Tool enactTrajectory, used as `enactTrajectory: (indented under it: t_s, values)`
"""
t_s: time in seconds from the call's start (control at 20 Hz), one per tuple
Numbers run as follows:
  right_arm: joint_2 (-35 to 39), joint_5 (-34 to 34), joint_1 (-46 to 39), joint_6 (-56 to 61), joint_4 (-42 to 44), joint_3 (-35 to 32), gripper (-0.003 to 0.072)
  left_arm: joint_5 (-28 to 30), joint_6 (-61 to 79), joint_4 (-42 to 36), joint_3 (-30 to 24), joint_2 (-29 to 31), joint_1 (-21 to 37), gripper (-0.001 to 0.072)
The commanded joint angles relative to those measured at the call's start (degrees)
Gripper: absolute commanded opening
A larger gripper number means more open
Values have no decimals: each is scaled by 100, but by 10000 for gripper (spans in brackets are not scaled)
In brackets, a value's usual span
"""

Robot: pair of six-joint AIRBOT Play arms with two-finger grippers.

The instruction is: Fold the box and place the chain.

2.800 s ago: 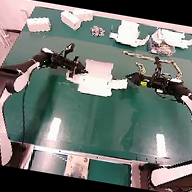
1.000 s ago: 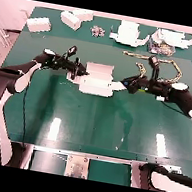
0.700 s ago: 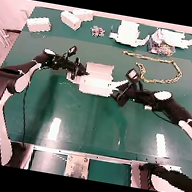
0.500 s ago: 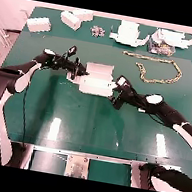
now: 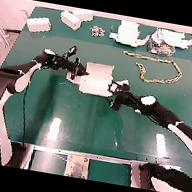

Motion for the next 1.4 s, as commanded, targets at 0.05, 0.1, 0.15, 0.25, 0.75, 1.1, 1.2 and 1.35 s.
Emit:
enactTrajectory:
  t_s: [0.05,0.1,0.15,0.25,0.75,1.1,1.2,1.35]
  values:
    - [-319,-26,109,-234,4,175,625,0,2,-2,0,-2,2,22]
    - [-391,-28,133,-234,2,232,625,0,2,-2,0,-2,2,21]
    - [-444,-28,138,-243,0,291,625,0,2,-2,0,-2,2,22]
    - [-520,-35,136,-258,2,413,624,0,2,-2,0,-2,2,21]
    - [-758,-107,-170,-275,343,984,625,-96,2,-2,0,-2,2,21]
    - [-802,96,-402,-479,415,1152,686,-144,4,-2,0,-2,2,21]
    - [-874,310,-509,-490,415,1290,688,-151,2,-2,0,-2,2,21]
    - [-1054,780,-691,-555,413,1530,696,-151,2,-2,0,-2,2,22]
